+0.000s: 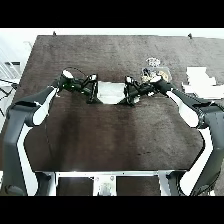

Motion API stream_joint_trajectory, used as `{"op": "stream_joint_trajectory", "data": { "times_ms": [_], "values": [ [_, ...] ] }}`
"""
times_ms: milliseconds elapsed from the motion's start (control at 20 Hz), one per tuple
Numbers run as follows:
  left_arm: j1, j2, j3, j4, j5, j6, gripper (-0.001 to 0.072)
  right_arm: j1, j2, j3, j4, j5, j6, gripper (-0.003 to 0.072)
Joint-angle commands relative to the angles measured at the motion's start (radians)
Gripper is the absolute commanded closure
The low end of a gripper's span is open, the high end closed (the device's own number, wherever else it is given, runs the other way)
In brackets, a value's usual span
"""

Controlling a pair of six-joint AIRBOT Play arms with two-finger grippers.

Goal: Fold the box and place the chain.

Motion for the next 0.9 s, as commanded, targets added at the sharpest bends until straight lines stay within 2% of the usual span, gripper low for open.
{"op": "stream_joint_trajectory", "data": {
  "times_ms": [0, 700, 750, 800, 850],
  "values": [
    [0.001, -0.001, 0.0, 0.004, 0.002, 0.0, 0.0229, 0.001, 0.0, 0.0, 0.0, 0.0, 0.0, 0.0202],
    [0.001, -0.001, 0.0, -0.002, 0.005, 0.0, 0.023, 0.001, 0.0, 0.0, 0.0, -0.001, 0.0, 0.0203],
    [0.001, -0.001, 0.0, -0.002, 0.005, 0.0, 0.0229, 0.001, 0.0, 0.0, 0.001, 0.0, 0.001, 0.0181],
    [0.001, -0.001, 0.0, -0.002, 0.005, 0.0, 0.023, -0.001, 0.0, 0.0, -0.009, 0.002, 0.004, 0.0064],
    [0.001, -0.001, 0.0, -0.002, 0.005, 0.0, 0.0229, -0.006, 0.001, 0.0, -0.012, 0.003, 0.01, 0.002]
  ]
}}
